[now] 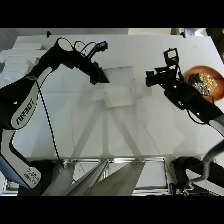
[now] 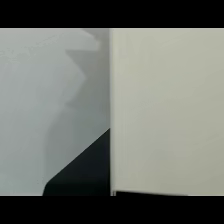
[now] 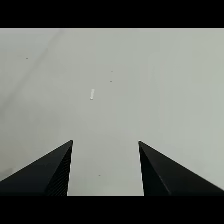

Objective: Fold the box and place the chain.

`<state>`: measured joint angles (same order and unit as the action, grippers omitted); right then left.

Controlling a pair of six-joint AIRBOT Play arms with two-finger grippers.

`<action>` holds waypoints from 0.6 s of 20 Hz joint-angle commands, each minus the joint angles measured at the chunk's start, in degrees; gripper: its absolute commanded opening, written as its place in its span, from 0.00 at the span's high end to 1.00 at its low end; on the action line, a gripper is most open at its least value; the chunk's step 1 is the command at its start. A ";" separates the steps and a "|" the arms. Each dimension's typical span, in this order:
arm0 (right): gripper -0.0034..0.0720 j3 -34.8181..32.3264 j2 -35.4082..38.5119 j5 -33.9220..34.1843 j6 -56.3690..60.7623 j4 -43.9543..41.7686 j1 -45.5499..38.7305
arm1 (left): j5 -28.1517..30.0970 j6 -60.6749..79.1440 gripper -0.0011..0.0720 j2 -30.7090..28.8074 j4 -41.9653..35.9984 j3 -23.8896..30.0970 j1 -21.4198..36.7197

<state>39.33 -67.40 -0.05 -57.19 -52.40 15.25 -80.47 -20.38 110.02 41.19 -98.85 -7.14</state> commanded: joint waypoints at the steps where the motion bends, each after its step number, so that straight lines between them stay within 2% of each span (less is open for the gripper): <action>1: 0.35 0.07 3.65 6.80 -3.10 0.09 -0.02 | 1.33 5.66 0.99 -0.11 2.47 0.20 -2.08; 3: 0.35 0.07 3.74 6.82 -3.10 0.09 -0.02 | 5.07 7.43 0.99 -0.02 6.23 0.28 -4.24; 5: 0.35 0.07 3.74 6.82 -3.10 0.09 -0.02 | 7.54 7.34 0.99 0.59 4.61 0.28 -5.42; 7: 0.35 0.07 3.74 6.84 -3.10 0.09 -0.02 | 8.20 7.41 0.99 2.10 1.18 0.28 -5.46; 12: 0.35 0.07 3.72 6.84 -3.10 0.09 -0.02 | 8.96 7.32 0.99 6.12 1.42 0.31 -5.46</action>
